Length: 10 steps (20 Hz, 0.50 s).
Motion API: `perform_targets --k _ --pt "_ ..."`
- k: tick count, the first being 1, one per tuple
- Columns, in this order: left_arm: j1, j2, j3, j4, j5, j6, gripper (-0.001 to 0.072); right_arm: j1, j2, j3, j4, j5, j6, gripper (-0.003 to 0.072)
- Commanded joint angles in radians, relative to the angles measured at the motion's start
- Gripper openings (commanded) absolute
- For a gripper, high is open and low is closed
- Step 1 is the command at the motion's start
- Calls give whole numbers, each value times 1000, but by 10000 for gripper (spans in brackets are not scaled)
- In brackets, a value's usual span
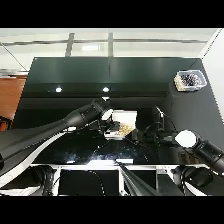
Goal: Fold the box and place the chain.
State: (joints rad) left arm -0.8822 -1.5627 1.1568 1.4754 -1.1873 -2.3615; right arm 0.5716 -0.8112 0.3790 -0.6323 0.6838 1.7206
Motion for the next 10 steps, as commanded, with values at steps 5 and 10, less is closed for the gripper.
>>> perform_targets --k 5,10 --pt "1 0 1 0 0 0 30 10 -57 -10 -6 -67 23 380" --pt "1 0 1 0 0 0 30 10 -57 -10 21 -84 23 242"
